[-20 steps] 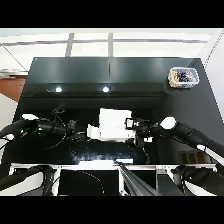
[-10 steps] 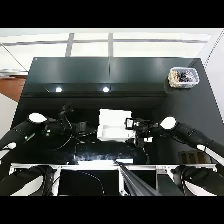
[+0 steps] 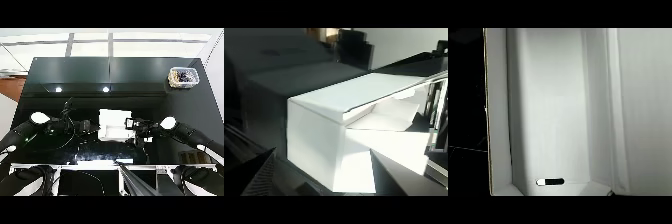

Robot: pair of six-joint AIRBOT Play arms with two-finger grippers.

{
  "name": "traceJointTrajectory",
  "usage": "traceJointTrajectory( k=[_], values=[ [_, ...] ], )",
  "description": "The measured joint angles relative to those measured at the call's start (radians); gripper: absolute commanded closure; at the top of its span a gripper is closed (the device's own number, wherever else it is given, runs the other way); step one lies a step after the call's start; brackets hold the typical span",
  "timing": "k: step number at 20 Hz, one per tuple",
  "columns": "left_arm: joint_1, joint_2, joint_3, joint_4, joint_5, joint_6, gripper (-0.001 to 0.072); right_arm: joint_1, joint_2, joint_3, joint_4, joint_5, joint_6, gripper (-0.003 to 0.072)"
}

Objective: Fold the box and place the chain.

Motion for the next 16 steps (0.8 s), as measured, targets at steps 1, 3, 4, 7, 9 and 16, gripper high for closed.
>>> traceJointTrajectory(
  k=[1,3,4,7,9,16],
  values=[
    [-0.011,0.001,0.005,0.007,0.0,-0.013,0.0001,0.0,0.0,0.0,0.0,0.0,0.0,0.028],
    [-0.042,0.002,0.013,0.03,0.009,-0.047,0.0001,0.0,0.0,0.0,0.0,0.0,0.0,0.0279],
    [-0.062,0.004,0.015,0.046,0.019,-0.068,0.0001,0.0,0.0,0.0,0.0,0.0,0.0,0.028],
    [-0.129,0.014,0.019,0.108,0.075,-0.148,0.0001,0.0,0.0,0.0,0.0,0.0,0.0,0.028],
    [-0.165,0.019,0.023,0.152,0.117,-0.206,0.0001,0.0,0.0,0.0,0.0,0.0,0.0,0.0279],
    [-0.213,0.023,0.026,0.211,0.184,-0.306,0.0001,0.0,0.0,0.0,0.0,0.0,0.0,0.0279]
  ],
)
